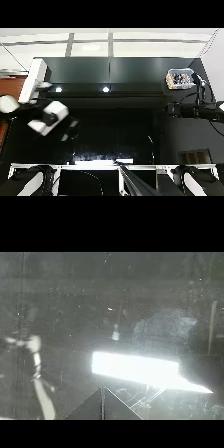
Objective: Fold the box and place the chain.
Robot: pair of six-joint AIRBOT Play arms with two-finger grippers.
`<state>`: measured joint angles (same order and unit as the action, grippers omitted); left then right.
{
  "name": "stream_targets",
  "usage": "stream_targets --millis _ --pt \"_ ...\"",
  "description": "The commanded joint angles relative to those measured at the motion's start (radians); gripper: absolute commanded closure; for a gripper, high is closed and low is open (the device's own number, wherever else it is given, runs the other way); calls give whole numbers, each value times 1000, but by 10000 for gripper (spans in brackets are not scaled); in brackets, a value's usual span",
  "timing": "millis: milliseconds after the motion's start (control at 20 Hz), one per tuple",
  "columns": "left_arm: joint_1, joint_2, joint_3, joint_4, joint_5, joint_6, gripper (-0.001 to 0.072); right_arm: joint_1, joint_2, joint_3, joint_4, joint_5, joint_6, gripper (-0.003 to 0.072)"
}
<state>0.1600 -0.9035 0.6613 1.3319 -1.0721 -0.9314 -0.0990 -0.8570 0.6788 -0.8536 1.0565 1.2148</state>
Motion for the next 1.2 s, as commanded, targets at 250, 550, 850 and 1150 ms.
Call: stream_targets --millis 250,550,850,1150 --pt "722 31 -53 -47 87 66 343 -1 0 0 -4 -3 -4 672" --pt "613 -233 13 -262 184 405 295 -1 0 0 -4 16 13 672" --pt "571 -393 156 -245 228 404 295 -1 0 0 -3 75 93 671" --pt "568 -421 179 -277 225 404 295 -1 0 0 -4 76 99 672"
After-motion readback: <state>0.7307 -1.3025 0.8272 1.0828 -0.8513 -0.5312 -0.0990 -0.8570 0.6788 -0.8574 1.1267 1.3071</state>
